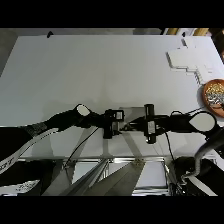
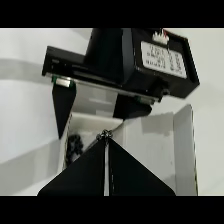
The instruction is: Fold the box and place the chain.
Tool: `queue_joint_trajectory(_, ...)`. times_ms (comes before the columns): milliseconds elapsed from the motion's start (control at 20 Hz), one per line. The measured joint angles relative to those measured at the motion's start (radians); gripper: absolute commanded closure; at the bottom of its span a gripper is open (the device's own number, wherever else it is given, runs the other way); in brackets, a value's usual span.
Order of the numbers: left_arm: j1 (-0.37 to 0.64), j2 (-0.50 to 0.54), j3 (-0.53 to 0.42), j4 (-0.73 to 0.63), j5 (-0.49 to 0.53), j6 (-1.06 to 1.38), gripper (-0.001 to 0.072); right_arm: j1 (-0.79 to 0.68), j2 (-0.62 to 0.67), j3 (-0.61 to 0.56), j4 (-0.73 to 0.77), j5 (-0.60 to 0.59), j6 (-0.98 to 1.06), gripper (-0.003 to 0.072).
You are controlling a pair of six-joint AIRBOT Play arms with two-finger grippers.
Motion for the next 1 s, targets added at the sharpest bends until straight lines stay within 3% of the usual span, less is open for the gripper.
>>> queue_joint_trajectory(200,0.000,0.000,0.000,0.000,0.000,0.000,0.0456,0.044,-0.035,0.000,-0.063,-0.085,0.079,0.0503)
queue_joint_trajectory(400,0.000,0.000,0.000,0.000,0.000,0.000,0.0456,0.048,-0.004,0.000,-0.195,-0.098,0.176,0.0504)
queue_joint_trajectory(550,0.000,0.000,0.000,0.000,0.000,0.000,0.0456,-0.006,0.057,0.000,-0.315,-0.040,0.242,0.0504)
queue_joint_trajectory(800,0.000,0.000,0.000,0.000,0.000,0.000,0.0457,-0.213,0.150,0.000,-0.512,0.127,0.346,0.0504)
queue_joint_trajectory(1000,0.000,0.000,0.000,0.000,0.000,0.000,0.0456,-0.319,0.136,-0.007,-0.527,0.189,0.322,0.0504)
